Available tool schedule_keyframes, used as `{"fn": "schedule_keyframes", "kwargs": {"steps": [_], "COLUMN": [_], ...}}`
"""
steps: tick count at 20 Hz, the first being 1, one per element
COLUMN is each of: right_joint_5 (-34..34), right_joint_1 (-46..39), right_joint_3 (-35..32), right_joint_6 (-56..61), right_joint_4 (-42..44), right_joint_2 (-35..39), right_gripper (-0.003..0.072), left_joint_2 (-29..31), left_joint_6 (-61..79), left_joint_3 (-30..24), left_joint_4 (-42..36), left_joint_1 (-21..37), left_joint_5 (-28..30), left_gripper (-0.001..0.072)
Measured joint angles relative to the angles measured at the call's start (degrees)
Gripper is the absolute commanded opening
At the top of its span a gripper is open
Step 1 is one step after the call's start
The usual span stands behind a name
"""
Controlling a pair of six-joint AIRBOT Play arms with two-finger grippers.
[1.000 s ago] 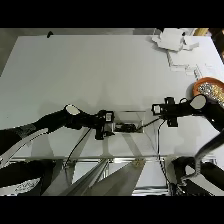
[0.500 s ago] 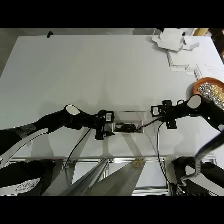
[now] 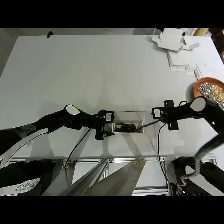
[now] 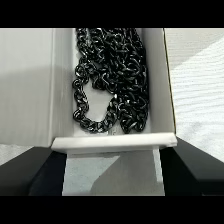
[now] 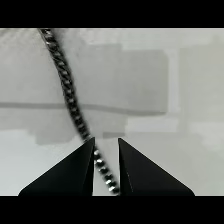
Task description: Fold the box and place the chain.
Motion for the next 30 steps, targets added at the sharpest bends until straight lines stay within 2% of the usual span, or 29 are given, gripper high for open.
{"fn": "schedule_keyframes", "kwargs": {"steps": [5, 17, 18, 19, 22, 27, 30], "right_joint_5": [0.2, 0.3, 0.3, 0.3, 0.2, 2.8, 5.5], "right_joint_1": [0.0, 0.0, 0.0, 0.0, 0.0, 0.0, 1.8], "right_joint_3": [0.0, -0.3, -0.6, -0.9, -1.5, -1.9, -1.9], "right_joint_6": [0.6, 0.1, 0.1, 0.1, 0.1, 0.7, 1.3], "right_joint_4": [0.5, 0.3, 0.3, 0.3, 0.4, 1.0, 7.7], "right_joint_2": [2.0, -3.8, -3.9, -3.9, -3.8, 2.4, 8.9], "right_gripper": [0.0153, 0.0153, 0.0142, 0.0033, 0.0018, 0.0017, 0.0017], "left_joint_2": [0.0, 0.0, 0.0, 0.0, 0.0, 0.0, 0.0], "left_joint_6": [0.0, 0.0, 0.0, 0.0, 0.0, 0.0, 0.0], "left_joint_3": [0.0, 0.0, 0.0, 0.0, 0.0, 0.0, 0.0], "left_joint_4": [0.0, 0.0, 0.0, 0.0, 0.0, 0.0, 0.0], "left_joint_1": [0.0, 0.0, 0.0, 0.0, 0.0, 0.0, 0.0], "left_joint_5": [0.0, 0.0, 0.0, 0.0, 0.0, 0.0, 0.0], "left_gripper": [0.0273, 0.0273, 0.0273, 0.0273, 0.0273, 0.0273, 0.0273]}}
